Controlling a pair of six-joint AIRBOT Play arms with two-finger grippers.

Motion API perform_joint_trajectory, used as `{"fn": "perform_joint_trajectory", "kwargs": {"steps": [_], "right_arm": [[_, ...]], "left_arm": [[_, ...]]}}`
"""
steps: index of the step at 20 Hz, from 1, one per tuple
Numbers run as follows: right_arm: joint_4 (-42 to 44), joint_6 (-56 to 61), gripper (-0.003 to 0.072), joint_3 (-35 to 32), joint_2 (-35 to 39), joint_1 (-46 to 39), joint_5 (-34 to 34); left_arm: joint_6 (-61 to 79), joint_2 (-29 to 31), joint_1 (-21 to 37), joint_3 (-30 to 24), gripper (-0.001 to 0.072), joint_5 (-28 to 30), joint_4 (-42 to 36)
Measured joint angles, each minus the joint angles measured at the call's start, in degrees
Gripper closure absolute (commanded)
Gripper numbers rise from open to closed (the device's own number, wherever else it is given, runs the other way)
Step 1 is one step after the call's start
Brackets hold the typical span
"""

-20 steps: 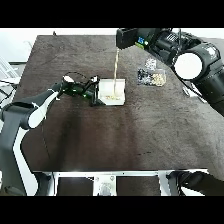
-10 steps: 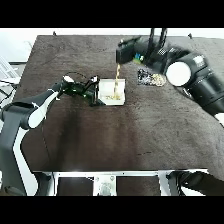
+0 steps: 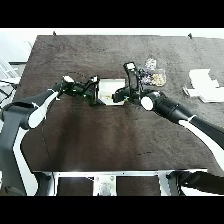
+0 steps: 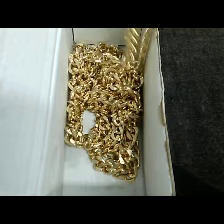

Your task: Fold the box and place the chain.

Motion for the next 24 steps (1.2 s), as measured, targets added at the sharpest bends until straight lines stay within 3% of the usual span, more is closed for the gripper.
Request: {"fn": "perform_joint_trajectory", "kwargs": {"steps": [1,2,3,4,5,7,8,10,12,13,15,17,19,21,24], "right_arm": [[0.28,-0.13,0.0409,-0.37,-0.31,-0.15,-0.61],[0.37,-0.33,0.041,-0.57,-0.42,-0.31,-0.85],[0.5,-0.39,0.0358,-0.68,-0.39,-0.39,-1.14],[0.61,-0.61,0.0228,-0.74,-0.2,-0.5,-1.33],[0.63,-0.98,0.0147,-0.81,0.17,-0.76,-1.4],[0.48,-1.49,0.0148,-0.9,1.22,-1.25,-1.49],[-0.17,-1.66,0.016,-0.9,2.08,-1.49,-1.49],[-2.4,-1.92,0.0318,-0.92,4.79,-2.23,-0.96],[-4.44,-2.32,0.0321,-0.76,7.87,-4.22,-0.26],[-4.68,-3.26,0.0411,-0.33,9.05,-5.99,0.17],[-1.53,-8.59,0.0558,1.09,10.12,-9.92,1.75],[6.99,-18.93,0.0633,3.45,9.42,-14.03,4.52],[17.66,-30.64,0.068,6.86,6.4,-18.6,9.81],[26.95,-40.74,0.068,10.78,1.86,-22.8,15.58],[34.67,-50.25,0.0681,16.74,-5.73,-26.6,22.1]], "left_arm": [[0.0,0.0,0.0,0.0,0.0371,0.0,0.0],[0.0,0.0,0.0,0.0,0.0371,0.0,0.0],[0.0,0.0,0.0,0.0,0.0371,0.0,0.0],[0.0,0.0,0.0,0.0,0.0371,0.0,0.0],[0.0,0.0,0.0,0.0,0.0371,0.0,0.0],[0.0,0.0,0.0,0.0,0.0371,0.0,0.0],[0.0,0.0,0.0,0.0,0.037,0.0,0.02],[0.0,0.0,0.0,0.0,0.037,0.0,0.0],[0.0,0.0,0.0,0.0,0.0371,0.0,0.0],[0.0,0.0,0.0,0.0,0.0371,0.0,0.0],[0.0,0.0,0.0,0.0,0.0371,0.0,0.02],[0.0,0.0,0.0,0.0,0.0371,0.0,0.02],[0.0,0.0,0.0,0.0,0.0371,0.0,0.0],[-0.02,0.0,0.0,0.0,0.0371,0.0,0.0],[-0.02,0.0,0.0,0.0,0.0371,0.0,0.0]]}}
